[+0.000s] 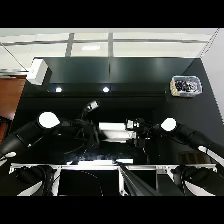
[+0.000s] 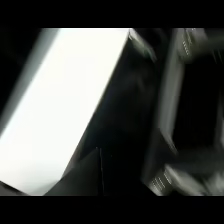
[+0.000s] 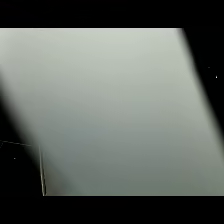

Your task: Fold the box and place the chain.

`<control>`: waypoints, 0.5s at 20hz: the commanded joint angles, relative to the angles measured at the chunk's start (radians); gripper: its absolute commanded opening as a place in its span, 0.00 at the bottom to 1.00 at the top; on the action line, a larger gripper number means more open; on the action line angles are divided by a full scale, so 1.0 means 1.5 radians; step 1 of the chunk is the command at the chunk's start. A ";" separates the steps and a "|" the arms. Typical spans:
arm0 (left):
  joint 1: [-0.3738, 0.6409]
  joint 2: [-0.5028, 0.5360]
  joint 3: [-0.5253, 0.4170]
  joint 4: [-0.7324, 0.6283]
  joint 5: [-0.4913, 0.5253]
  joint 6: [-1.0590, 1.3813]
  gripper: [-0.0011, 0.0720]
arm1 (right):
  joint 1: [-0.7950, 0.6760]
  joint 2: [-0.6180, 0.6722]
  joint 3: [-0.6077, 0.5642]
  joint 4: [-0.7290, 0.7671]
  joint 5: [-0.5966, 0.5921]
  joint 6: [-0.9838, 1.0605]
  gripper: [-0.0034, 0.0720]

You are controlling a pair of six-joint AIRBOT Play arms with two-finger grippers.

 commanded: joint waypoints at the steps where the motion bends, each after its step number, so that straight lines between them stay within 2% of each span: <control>1: -0.018 -0.007 -0.021 -0.145 0.318 0.102 0.05 | 0.001 0.000 0.000 0.000 0.000 0.000 0.63; 2: -0.018 -0.020 -0.018 -0.155 0.359 0.120 0.05 | 0.001 0.000 0.000 0.000 0.000 0.000 0.63; 4: -0.018 -0.064 -0.004 -0.107 0.342 0.137 0.05 | 0.001 0.000 0.000 0.000 0.000 0.000 0.63; 6: -0.018 -0.122 0.021 -0.034 0.272 0.122 0.05 | 0.001 0.000 0.000 0.000 0.000 0.000 0.63; 8: -0.017 -0.178 0.055 0.052 0.215 0.025 0.05 | 0.001 0.000 0.000 0.000 0.000 0.000 0.63; 10: -0.018 -0.223 0.098 0.146 0.126 -0.035 0.05 | 0.001 0.000 0.000 0.001 0.000 0.000 0.63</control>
